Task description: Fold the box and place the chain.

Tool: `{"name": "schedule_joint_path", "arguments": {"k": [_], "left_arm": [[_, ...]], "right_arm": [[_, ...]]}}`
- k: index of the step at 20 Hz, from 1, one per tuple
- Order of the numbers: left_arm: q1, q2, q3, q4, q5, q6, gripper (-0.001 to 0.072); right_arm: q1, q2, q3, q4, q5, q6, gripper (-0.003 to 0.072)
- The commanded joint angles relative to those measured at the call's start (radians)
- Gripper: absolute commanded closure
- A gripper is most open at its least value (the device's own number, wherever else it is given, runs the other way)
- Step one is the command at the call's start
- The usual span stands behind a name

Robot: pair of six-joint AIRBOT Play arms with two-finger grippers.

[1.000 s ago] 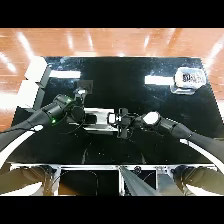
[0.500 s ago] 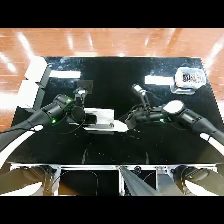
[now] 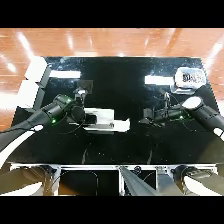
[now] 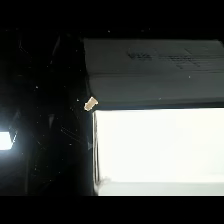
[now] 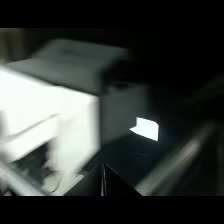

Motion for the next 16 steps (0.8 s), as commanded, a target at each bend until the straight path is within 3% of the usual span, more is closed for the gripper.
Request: {"name": "schedule_joint_path", "arguments": {"k": [1,6,9,13,14,15,16], "left_arm": [[0.0,-0.001,-0.001,-0.021,-0.003,0.0,0.0689],[0.0,-0.001,-0.001,-0.021,0.0,0.0,0.0689],[0.0,-0.001,-0.001,-0.02,0.0,0.0,0.0689],[0.0,-0.001,-0.001,-0.02,0.0,0.001,0.0689],[0.0,-0.001,-0.001,-0.02,0.0,0.001,0.0689],[0.0,-0.001,-0.001,-0.02,0.0,0.001,0.0689],[0.0,-0.001,-0.001,-0.02,0.0,0.001,0.0689]], "right_arm": [[0.085,-0.033,-0.04,-0.134,-0.111,0.198,0.0657],[0.254,-0.128,-0.039,0.053,-0.288,0.158,0.0657],[0.272,-0.141,-0.035,0.19,-0.293,0.035,0.0657],[0.272,-0.141,0.018,0.217,-0.268,-0.003,0.0655],[0.272,-0.141,0.033,0.217,-0.254,-0.003,0.0556],[0.272,-0.14,0.049,0.217,-0.233,-0.013,0.019],[0.272,-0.14,0.067,0.216,-0.208,-0.035,0.0128]]}}
